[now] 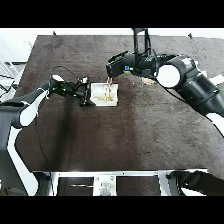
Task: Fold the box and place the chain.
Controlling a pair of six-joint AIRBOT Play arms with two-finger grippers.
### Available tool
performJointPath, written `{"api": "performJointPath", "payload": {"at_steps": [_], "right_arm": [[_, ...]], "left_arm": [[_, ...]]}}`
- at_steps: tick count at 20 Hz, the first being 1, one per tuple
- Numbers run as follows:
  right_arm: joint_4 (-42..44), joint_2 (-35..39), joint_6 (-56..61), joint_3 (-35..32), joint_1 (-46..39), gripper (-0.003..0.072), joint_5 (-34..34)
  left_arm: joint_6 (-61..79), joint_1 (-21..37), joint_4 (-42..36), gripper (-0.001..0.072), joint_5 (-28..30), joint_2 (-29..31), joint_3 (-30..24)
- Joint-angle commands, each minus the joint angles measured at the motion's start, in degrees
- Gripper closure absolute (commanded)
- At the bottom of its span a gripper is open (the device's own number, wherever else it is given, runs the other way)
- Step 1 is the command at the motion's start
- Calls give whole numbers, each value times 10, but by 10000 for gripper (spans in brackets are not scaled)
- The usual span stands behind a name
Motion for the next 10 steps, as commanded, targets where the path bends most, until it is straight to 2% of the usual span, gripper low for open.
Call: {"api": "performJointPath", "payload": {"at_steps": [1,5,10], "right_arm": [[-1,-42,-13,0,1,678,-14],[-1,-111,-19,0,-4,678,-19],[-1,-119,-17,-5,-7,678,-38]], "left_arm": [[0,0,0,234,0,0,0],[0,0,0,234,0,0,0],[0,0,0,234,0,0,0]]}}
